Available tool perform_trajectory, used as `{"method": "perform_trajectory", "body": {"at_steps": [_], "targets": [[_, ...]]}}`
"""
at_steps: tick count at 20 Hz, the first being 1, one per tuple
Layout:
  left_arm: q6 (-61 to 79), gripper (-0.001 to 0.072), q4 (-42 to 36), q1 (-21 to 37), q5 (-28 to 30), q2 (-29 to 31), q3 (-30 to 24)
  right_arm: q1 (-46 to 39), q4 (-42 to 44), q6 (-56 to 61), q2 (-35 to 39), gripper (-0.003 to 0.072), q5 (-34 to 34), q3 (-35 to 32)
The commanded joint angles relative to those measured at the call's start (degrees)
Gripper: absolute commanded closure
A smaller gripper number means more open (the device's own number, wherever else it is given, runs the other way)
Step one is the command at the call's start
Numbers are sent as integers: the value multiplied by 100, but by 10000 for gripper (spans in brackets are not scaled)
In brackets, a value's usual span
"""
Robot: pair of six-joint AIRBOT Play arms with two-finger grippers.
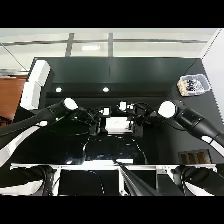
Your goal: Fold the box and place the chain.
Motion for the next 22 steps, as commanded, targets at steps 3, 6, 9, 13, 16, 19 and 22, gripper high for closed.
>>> {"method": "perform_trajectory", "body": {"at_steps": [3,6,9,13,16,19,22], "targets": [[2,415,4,4,11,-2,2,-101,2,518,221,305,116,216],[2,415,4,4,11,-2,2,-678,42,1963,494,370,640,280],[2,415,4,4,11,-2,2,-1596,1641,2041,494,671,1217,-238],[2,415,4,4,11,-2,2,-2332,3869,2138,319,671,1137,-793],[2,415,4,4,13,-2,2,-2166,4524,2503,-330,671,1377,-807],[2,415,4,4,11,-2,2,-1963,4540,2629,-962,671,1425,-807],[2,415,4,4,11,-2,2,-1899,4288,2846,-1209,671,1294,-807]]}}
